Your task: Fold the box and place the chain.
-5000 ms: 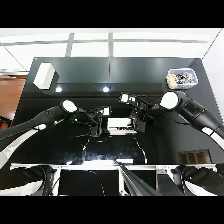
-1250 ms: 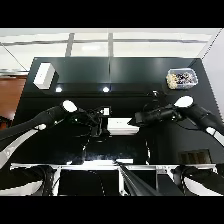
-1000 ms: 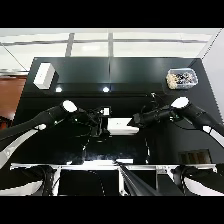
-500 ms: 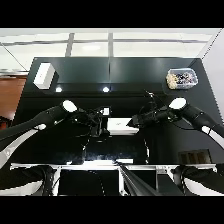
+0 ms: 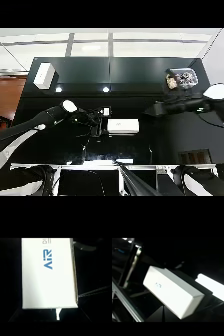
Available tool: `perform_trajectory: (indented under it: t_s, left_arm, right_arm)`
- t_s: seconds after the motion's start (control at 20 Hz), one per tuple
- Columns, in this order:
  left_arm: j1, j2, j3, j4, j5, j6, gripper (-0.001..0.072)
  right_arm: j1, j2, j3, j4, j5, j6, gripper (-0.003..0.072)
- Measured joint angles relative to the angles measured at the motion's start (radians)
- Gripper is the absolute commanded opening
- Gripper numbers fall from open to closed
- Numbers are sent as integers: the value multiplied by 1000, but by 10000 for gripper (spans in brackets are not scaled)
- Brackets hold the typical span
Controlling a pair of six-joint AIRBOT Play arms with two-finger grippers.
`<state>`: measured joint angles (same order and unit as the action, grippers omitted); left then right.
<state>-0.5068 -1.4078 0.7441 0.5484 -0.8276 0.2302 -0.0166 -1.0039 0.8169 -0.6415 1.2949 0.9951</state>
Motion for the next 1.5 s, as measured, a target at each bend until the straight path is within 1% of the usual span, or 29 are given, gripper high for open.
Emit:
perform_trajectory:
  t_s: [0.1,0.2,0.35,0.5,0.6,0.7,0.9,1.1,1.5]
  left_arm:
    - [2,27,12,39,-23,-53,720]
    - [3,65,23,76,-46,-109,717]
    - [-9,106,44,98,-63,-185,717]
    - [-56,117,84,91,-53,-240,716]
    - [-97,98,117,77,-25,-264,716]
    - [-137,55,160,71,-12,-295,716]
    - [-174,-29,228,65,2,-388,716]
    - [-186,-68,250,65,-18,-426,715]
    - [-190,-85,257,74,-21,-446,715]
  right_arm:
    - [-72,56,5,-77,38,11,12]
    - [-123,92,-2,-117,60,20,12]
    - [-164,120,-39,-124,57,24,12]
    - [-179,130,-92,-92,5,20,12]
    - [-183,134,-116,-80,-29,19,12]
    - [-185,134,-130,-75,-57,18,12]
    - [-187,136,-142,-68,-76,15,12]
    - [-187,136,-144,-67,-82,9,12]
    - [-187,136,-145,-66,-89,-2,12]
